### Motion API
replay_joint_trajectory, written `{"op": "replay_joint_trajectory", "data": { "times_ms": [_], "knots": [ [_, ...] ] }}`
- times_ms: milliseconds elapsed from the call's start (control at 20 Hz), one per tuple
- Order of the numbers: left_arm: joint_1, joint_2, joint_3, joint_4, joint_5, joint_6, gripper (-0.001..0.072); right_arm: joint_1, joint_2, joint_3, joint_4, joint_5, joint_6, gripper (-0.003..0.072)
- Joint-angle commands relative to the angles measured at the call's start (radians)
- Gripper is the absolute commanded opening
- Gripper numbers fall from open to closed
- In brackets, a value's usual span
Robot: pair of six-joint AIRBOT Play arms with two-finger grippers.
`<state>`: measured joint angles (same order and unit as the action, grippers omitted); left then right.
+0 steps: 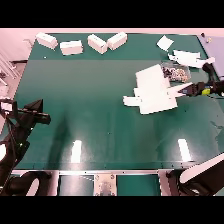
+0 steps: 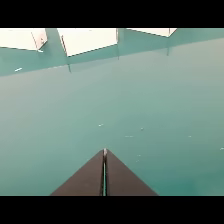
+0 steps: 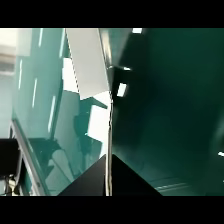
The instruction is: Fold the box and place the chain.
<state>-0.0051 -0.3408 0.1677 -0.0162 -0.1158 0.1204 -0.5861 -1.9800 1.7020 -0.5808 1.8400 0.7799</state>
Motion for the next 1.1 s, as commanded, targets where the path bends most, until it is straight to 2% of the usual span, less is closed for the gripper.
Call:
{"op": "replay_joint_trajectory", "data": {
  "times_ms": [0, 100, 250, 400, 550, 700, 850, 1050],
  "knots": [
    [0.001, 0.0, 0.0, 0.0, 0.001, 0.0, 0.0023, 0.123, 0.065, -0.025, 0.114, -0.01, -0.006, 0.0005],
    [0.001, 0.0, 0.0, 0.0, 0.0, 0.0, 0.0023, 0.183, 0.083, -0.025, 0.139, -0.068, -0.001, 0.0005],
    [0.001, 0.0, 0.0, 0.0, 0.0, 0.0, 0.0024, 0.27, 0.088, -0.052, 0.161, -0.229, 0.009, 0.0004],
    [0.001, 0.0, 0.0, 0.0, 0.0, 0.0, 0.0023, 0.371, 0.102, -0.157, 0.188, -0.327, -0.03, 0.0004],
    [0.001, 0.0, 0.0, 0.0, 0.0, 0.0, 0.0024, 0.411, 0.154, -0.311, 0.201, -0.467, -0.07, 0.0004],
    [0.001, 0.0, 0.0, 0.0, 0.0, 0.0, 0.0023, 0.411, 0.182, -0.46, 0.305, -0.477, -0.151, 0.0004],
    [0.001, 0.0, 0.0, 0.0, -0.005, 0.0, 0.0023, 0.433, 0.182, -0.567, 0.335, -0.552, -0.215, 0.0004],
    [0.001, 0.0, 0.0, 0.0, -0.023, 0.0, 0.0024, 0.452, 0.18, -0.589, 0.319, -0.611, -0.231, 0.0004]
  ]
}}
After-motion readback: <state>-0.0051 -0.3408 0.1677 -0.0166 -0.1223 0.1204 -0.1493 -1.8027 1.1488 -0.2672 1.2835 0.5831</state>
